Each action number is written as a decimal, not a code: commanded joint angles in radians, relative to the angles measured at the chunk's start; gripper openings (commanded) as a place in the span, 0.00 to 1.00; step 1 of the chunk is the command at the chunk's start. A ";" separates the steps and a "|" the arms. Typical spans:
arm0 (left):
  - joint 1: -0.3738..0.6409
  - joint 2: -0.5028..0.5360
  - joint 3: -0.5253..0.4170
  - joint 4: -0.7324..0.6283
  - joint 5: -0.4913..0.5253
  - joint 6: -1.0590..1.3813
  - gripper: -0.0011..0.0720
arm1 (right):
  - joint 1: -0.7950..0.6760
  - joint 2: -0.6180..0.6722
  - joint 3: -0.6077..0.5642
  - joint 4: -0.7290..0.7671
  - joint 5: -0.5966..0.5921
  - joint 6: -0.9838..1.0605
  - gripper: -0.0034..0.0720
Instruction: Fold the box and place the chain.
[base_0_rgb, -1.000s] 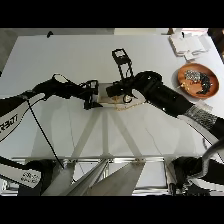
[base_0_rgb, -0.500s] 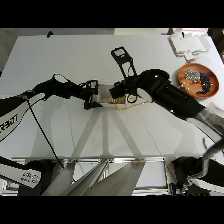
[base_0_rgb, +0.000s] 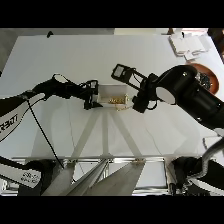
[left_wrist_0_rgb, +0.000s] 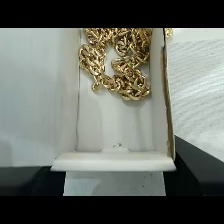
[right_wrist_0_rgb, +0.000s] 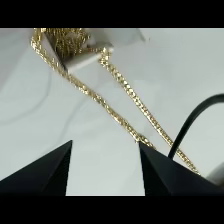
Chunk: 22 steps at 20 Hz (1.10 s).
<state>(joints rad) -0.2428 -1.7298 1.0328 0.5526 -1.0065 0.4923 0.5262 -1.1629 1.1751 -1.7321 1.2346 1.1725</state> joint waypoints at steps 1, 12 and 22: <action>0.000 0.000 0.000 0.000 0.000 0.000 0.47 | -0.071 -0.002 -0.002 0.107 0.028 -0.237 0.69; 0.000 0.000 0.000 0.000 0.000 0.000 0.47 | -0.403 -0.201 -0.072 0.544 -0.209 -0.947 0.80; 0.000 0.000 0.000 0.000 0.000 0.000 0.47 | -0.424 -0.351 -0.164 0.568 -0.366 -1.118 0.92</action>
<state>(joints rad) -0.2428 -1.7298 1.0328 0.5526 -1.0065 0.4923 0.1040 -1.4963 1.0523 -1.1767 0.9066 0.1368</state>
